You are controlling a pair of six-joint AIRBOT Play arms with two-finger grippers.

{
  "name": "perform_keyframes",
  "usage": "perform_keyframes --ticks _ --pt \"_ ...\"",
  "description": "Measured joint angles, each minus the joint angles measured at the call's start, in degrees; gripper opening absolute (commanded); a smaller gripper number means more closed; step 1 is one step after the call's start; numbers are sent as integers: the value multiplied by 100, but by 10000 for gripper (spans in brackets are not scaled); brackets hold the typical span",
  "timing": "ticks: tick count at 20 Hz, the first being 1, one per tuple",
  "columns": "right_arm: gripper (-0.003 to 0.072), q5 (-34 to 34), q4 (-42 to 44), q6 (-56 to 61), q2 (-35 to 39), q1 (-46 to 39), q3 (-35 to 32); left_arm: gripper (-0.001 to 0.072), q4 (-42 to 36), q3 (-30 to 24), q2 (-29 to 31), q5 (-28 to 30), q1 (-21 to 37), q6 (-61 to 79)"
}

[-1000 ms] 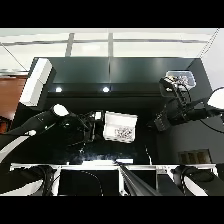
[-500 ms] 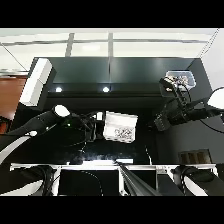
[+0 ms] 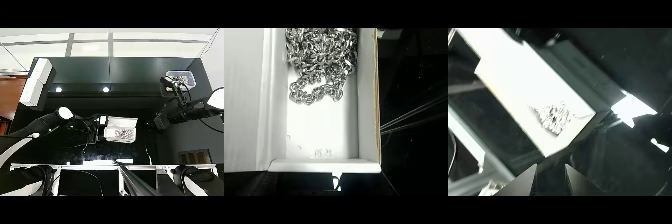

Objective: Fold the box and place the chain.

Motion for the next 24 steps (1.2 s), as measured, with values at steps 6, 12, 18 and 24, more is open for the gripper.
perform_keyframes --ticks 6,12,18,24 --pt "643 -1821 149 409 -179 192 9 439 0 0 48 286 -9 -378" --pt "632 -2710 354 -127 -1213 828 17 439 4 0 55 332 -11 -463" --pt "632 -1869 501 -2959 -1303 1047 17 444 4 0 55 345 -11 -476" --pt "632 -1268 219 -4094 -1034 1088 -118 445 2 0 55 345 -20 -483"
